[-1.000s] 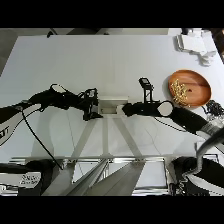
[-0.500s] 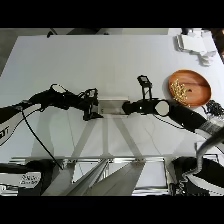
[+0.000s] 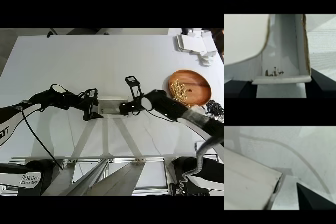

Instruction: Fold the box and place the chain.

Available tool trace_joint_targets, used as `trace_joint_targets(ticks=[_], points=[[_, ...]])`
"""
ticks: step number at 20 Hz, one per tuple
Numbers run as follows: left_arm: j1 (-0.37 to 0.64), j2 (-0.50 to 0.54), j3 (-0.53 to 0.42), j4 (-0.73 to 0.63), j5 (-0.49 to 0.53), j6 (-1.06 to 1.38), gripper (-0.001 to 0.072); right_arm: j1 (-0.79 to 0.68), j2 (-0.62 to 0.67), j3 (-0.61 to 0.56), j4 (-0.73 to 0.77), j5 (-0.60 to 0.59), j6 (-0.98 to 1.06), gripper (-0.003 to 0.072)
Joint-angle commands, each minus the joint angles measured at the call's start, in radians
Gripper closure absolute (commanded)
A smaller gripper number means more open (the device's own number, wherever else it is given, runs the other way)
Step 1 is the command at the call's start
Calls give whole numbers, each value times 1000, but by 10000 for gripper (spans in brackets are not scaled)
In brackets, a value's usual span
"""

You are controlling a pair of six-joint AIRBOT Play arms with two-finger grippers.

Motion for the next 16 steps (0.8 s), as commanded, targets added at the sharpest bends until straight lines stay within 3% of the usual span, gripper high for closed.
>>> trace_joint_targets(ticks=[1, 5, 9, 10, 11, 12, 16], points=[[0, 0, 1, 0, -2, 0, 498, 43, -69, 103, -199, 84, 202, 269], [0, 0, 1, 0, -2, 0, 498, 72, -71, 128, -193, 70, 209, 594], [0, 0, 1, 0, -2, 0, 498, 81, -75, 128, -154, 47, 264, 672], [0, 0, 1, 0, -2, 0, 498, 81, -75, 128, -147, 32, 265, 578], [0, 0, 1, 0, -1, 0, 498, 81, -75, 128, -136, 23, 264, 309], [0, 0, 1, 0, -2, 0, 498, 81, -74, 128, -130, 23, 264, 136], [0, 0, 1, 0, -2, 0, 498, 75, -13, 127, -127, 102, 232, 124]])
